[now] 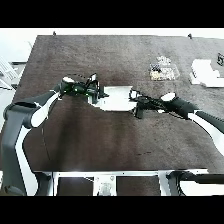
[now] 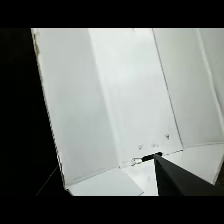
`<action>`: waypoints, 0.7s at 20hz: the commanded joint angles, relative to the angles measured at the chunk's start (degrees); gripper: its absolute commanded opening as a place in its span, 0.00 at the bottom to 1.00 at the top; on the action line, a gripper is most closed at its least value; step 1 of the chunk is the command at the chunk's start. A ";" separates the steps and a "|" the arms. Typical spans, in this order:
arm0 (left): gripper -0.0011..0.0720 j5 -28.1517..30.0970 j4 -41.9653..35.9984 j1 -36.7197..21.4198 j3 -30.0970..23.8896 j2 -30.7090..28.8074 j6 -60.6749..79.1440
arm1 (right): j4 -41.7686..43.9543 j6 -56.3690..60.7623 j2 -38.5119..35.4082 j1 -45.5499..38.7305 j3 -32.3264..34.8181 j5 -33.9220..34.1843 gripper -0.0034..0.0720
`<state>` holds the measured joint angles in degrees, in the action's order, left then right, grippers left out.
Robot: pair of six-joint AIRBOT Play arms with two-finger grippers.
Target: Fold the box and place the chain.
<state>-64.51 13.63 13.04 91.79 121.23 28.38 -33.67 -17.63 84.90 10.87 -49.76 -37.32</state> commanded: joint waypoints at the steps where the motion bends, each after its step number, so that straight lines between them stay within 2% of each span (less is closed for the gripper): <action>1: 0.04 0.00 0.02 0.00 0.02 0.00 0.00 | 2.16 -1.62 1.01 -0.35 -1.97 0.52 0.88; 10: 0.04 0.00 0.02 0.00 0.02 -0.02 0.00 | 4.57 -6.10 1.05 -4.31 -4.94 -3.89 0.88; 11: 0.04 -0.02 0.02 0.00 0.02 0.00 0.00 | 5.25 -7.34 1.05 -4.28 -5.01 -4.28 0.92; 14: 0.04 0.00 0.02 0.00 0.02 0.00 -0.02 | 5.64 -9.29 1.57 -4.52 -5.88 -5.27 0.92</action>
<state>-64.49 13.63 13.04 91.79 121.23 28.36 -28.86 -24.60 86.15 6.66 -54.89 -41.21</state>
